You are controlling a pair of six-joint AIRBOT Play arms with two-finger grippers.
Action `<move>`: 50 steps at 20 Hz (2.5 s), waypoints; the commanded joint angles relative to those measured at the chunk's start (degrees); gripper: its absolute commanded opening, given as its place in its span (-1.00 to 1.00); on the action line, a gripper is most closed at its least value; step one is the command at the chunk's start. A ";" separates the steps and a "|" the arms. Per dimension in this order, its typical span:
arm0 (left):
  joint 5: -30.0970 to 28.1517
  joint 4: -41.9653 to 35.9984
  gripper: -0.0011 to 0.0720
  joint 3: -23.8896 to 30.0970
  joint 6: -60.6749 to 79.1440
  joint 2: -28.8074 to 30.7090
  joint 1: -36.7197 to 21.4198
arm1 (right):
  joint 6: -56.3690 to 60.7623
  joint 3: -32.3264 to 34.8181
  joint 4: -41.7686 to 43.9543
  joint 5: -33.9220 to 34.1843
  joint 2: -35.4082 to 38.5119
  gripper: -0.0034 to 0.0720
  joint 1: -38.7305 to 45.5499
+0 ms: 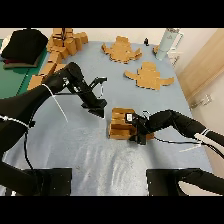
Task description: Fold the box.
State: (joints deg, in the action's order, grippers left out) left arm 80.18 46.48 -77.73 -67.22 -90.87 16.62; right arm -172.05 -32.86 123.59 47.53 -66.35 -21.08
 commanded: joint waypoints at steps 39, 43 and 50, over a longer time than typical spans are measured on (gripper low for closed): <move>-33.68 -23.78 0.96 36.13 91.17 13.38 5.27 | 0.02 0.02 -0.20 -0.02 -0.02 0.49 0.02; -33.83 -23.78 0.96 36.13 91.14 12.07 6.67 | 0.00 0.02 -0.20 -0.02 -0.02 0.49 0.02; -38.38 -23.74 0.96 36.04 88.06 10.91 9.01 | 0.00 0.02 -0.20 -0.04 -0.02 0.49 0.02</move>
State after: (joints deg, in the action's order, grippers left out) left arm 43.24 22.72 -41.63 21.78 -79.42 24.73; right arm -172.05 -32.86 123.37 47.51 -66.35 -21.08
